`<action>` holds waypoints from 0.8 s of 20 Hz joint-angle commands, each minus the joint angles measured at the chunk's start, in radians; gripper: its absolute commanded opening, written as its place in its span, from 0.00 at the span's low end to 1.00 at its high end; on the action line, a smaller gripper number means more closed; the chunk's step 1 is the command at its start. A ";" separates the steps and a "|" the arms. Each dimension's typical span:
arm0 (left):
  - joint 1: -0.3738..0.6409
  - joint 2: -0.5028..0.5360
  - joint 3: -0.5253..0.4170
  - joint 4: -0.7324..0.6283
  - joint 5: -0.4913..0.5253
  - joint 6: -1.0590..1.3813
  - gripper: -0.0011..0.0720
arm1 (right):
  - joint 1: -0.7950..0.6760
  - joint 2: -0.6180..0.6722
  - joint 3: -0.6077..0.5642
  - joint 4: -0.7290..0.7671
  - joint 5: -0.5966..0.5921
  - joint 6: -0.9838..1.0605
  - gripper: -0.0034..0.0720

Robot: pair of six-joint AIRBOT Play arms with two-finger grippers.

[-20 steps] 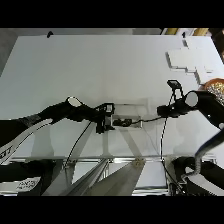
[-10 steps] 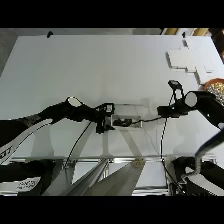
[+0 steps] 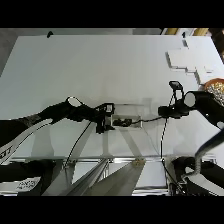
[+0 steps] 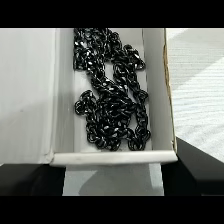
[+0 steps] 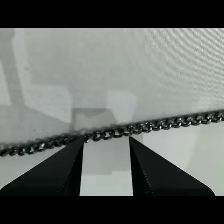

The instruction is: Fold the box and place the chain.

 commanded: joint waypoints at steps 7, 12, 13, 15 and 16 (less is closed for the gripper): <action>0.000 0.000 0.000 0.000 0.000 0.000 0.06 | 0.000 -0.036 0.000 -0.002 -0.017 0.003 0.46; 0.000 0.000 0.000 0.000 0.000 0.000 0.06 | 0.000 -0.036 0.000 -0.002 -0.037 0.003 0.30; 0.000 0.000 0.000 0.000 0.000 0.000 0.06 | 0.000 -0.036 0.000 -0.001 -0.036 0.002 0.23; 0.000 0.000 0.000 0.000 0.000 0.000 0.06 | 0.000 -0.036 0.000 0.002 -0.031 -0.010 0.06; 0.000 0.000 0.000 0.000 0.000 0.000 0.06 | 0.000 -0.036 0.000 0.002 -0.021 -0.010 0.06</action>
